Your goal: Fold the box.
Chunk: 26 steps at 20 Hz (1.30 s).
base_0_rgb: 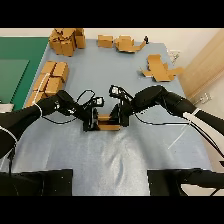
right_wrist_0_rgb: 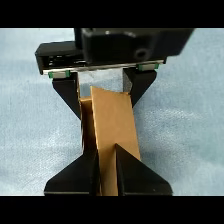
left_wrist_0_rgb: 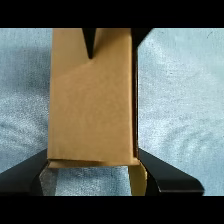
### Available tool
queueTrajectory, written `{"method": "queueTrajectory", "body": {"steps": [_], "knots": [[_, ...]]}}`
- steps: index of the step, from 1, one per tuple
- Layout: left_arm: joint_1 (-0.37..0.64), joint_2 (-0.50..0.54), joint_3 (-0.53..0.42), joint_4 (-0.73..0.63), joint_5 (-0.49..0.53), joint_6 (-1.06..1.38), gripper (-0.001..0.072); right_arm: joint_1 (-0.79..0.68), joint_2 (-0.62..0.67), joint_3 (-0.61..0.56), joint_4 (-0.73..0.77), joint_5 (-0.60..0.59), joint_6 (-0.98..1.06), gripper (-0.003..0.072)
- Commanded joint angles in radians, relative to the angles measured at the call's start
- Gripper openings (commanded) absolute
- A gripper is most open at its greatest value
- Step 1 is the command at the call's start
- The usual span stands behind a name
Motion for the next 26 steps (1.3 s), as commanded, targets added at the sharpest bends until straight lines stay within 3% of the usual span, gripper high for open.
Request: {"method": "queueTrajectory", "body": {"steps": [1,6,15,26], "knots": [[0.000,0.000,0.000,0.001,0.001,0.002,0.0347,0.011,0.000,-0.001,-0.029,-0.020,0.008,0.0103],[0.000,0.000,0.000,0.001,0.004,0.003,0.0347,0.011,0.000,-0.001,-0.031,-0.088,0.036,0.0157],[0.000,0.000,0.000,0.001,0.009,0.003,0.0347,0.011,-0.002,-0.002,-0.129,-0.091,0.083,0.0162],[0.000,0.000,0.000,0.001,0.008,0.002,0.0347,0.009,0.016,0.011,-0.048,-0.061,0.122,0.0165]]}}
